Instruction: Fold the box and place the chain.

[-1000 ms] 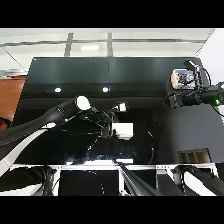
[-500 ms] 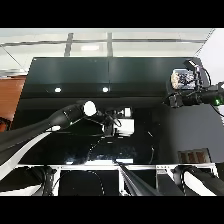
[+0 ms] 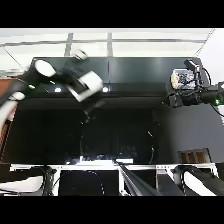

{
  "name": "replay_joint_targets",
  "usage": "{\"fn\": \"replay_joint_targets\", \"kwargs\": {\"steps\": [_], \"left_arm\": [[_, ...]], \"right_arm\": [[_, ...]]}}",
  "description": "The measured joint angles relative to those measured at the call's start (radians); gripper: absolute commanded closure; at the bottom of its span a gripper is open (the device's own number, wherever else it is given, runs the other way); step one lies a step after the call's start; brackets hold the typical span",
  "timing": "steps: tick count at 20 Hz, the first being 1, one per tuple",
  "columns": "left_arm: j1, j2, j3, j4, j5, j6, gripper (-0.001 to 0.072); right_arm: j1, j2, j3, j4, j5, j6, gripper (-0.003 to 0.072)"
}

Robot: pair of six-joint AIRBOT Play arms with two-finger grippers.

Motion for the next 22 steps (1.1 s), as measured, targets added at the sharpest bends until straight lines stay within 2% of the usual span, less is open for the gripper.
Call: {"fn": "replay_joint_targets", "kwargs": {"steps": [2,5,10,11,12,16,18,20,21,22], "left_arm": [[0.151,-0.042,0.070,0.010,0.021,-0.071,0.0337],[0.313,-0.139,0.187,0.046,0.033,-0.142,0.0337],[0.421,-0.350,0.377,0.169,-0.019,-0.237,0.0322],[0.426,-0.386,0.412,0.182,-0.031,-0.248,0.0175],[0.428,-0.417,0.441,0.186,-0.023,-0.257,-0.0011],[0.425,-0.481,0.570,0.208,-0.060,-0.341,-0.0011],[0.424,-0.492,0.672,0.216,-0.117,-0.416,-0.0002],[0.424,-0.489,0.781,0.208,-0.225,-0.483,0.0004],[0.425,-0.475,0.813,0.192,-0.282,-0.504,0.0054],[0.425,-0.452,0.829,0.169,-0.331,-0.520,0.0250]], "right_arm": [[0.000,0.000,0.000,0.000,-0.002,0.002,0.0670],[0.000,0.000,0.000,0.000,-0.008,0.013,0.0670],[0.000,0.000,0.000,0.000,-0.035,0.044,0.0669],[0.000,0.000,0.000,0.000,-0.048,0.051,0.0670],[0.000,0.000,0.000,0.000,-0.061,0.063,0.0669],[0.000,0.000,0.000,0.002,-0.083,0.109,0.0669],[0.000,0.000,0.000,0.003,-0.071,0.117,0.0669],[0.000,0.000,0.000,0.003,-0.053,0.122,0.0669],[0.000,0.000,0.000,0.003,-0.044,0.125,0.0669],[0.000,0.000,0.000,0.003,-0.026,0.128,0.0669]]}}
